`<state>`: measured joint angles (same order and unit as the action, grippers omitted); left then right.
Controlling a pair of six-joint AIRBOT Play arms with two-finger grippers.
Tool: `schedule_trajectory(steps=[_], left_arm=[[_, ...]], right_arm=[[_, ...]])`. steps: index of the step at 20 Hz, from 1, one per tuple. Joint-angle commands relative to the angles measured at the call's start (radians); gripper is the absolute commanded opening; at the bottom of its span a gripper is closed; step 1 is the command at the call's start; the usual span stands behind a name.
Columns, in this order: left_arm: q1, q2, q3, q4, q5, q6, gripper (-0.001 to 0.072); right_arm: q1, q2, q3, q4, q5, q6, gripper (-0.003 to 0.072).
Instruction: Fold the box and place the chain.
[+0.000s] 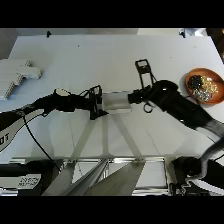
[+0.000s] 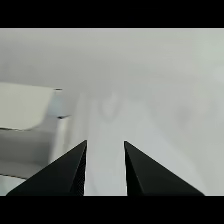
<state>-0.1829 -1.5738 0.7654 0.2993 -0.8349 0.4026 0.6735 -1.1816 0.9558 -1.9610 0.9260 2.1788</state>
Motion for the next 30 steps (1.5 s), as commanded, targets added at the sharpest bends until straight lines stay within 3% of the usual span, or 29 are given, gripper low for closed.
schedule_trajectory(steps=[1,3,7,9,10,12,15,17,24,30], left_arm=[[0.0,0.0,0.0,0.001,0.001,0.0,0.0374],[0.0,0.0,0.0,0.001,0.001,0.0,0.0374],[0.0,0.0,0.0,0.001,0.001,0.0,0.0374],[0.0,0.0,0.0,0.001,0.001,0.0,0.0374],[0.0,0.0,0.0,0.001,0.001,0.0,0.0374],[0.0,0.0,0.0,0.001,0.001,0.0,0.0374],[0.0,0.0,0.0,0.001,0.001,0.0,0.0374],[0.0,0.0,0.0,0.001,0.001,0.0,0.0374],[0.0,0.0,0.0,0.001,0.001,0.0,0.0374],[0.0,0.0,0.0,0.001,0.001,0.0,0.0374]], right_arm=[[-0.089,0.09,0.001,-0.108,0.08,-0.122,0.0323],[-0.207,0.107,0.001,-0.107,0.103,-0.19,0.044],[-0.505,0.109,0.001,-0.103,0.112,-0.319,0.0441],[-0.669,0.109,0.001,-0.074,0.055,-0.381,0.0526],[-0.747,0.107,0.001,-0.048,0.011,-0.4,0.0531],[-0.906,0.088,0.001,0.058,-0.079,-0.448,0.0531],[-1.081,0.019,0.001,0.235,-0.105,-0.585,0.0542],[-1.143,-0.044,0.001,0.233,-0.122,-0.594,0.0601],[-1.16,-0.226,0.001,0.317,-0.237,-0.591,0.0601],[-1.16,-0.307,0.001,0.406,-0.336,-0.59,0.0586]])
